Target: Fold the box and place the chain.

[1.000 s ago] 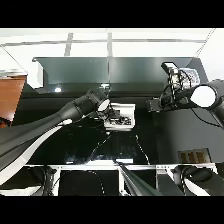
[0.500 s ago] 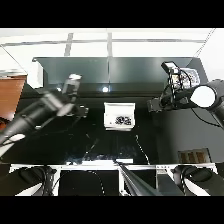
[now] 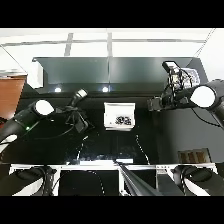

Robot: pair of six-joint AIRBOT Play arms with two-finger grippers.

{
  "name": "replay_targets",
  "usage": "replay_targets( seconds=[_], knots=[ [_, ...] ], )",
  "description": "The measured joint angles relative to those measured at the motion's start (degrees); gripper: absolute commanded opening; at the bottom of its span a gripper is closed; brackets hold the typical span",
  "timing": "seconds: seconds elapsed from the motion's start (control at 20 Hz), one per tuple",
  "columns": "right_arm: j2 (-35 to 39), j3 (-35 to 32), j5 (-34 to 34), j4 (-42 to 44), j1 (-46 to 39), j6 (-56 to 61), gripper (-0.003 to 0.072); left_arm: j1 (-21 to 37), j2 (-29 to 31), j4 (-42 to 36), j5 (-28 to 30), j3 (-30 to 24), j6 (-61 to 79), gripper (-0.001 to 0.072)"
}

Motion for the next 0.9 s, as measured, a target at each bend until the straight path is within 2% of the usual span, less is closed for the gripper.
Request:
replay_targets(
  seconds=[0.15, 0.3, 0.5, 0.9],
  knots=[
    [0.00, 0.00, 0.00, 0.02, 0.00, 0.44, 0.0222, -0.17, -5.95, -6.73, 0.11, 0.74, 23.74, 0.0718],
    [0.00, 0.00, 0.02, 0.09, 0.00, 0.90, 0.0221, -0.04, -11.10, -11.15, 0.20, 2.95, 35.93, 0.0717],
    [0.00, 0.00, 0.00, 0.17, 0.00, 1.49, 0.0221, 0.13, -14.95, -16.13, 0.20, 5.11, 43.93, 0.0718],
    [0.00, 0.00, -0.72, 0.07, 0.00, 1.66, 0.0221, -1.07, -16.41, -20.98, 0.02, 5.97, 49.51, 0.0717]
  ],
)
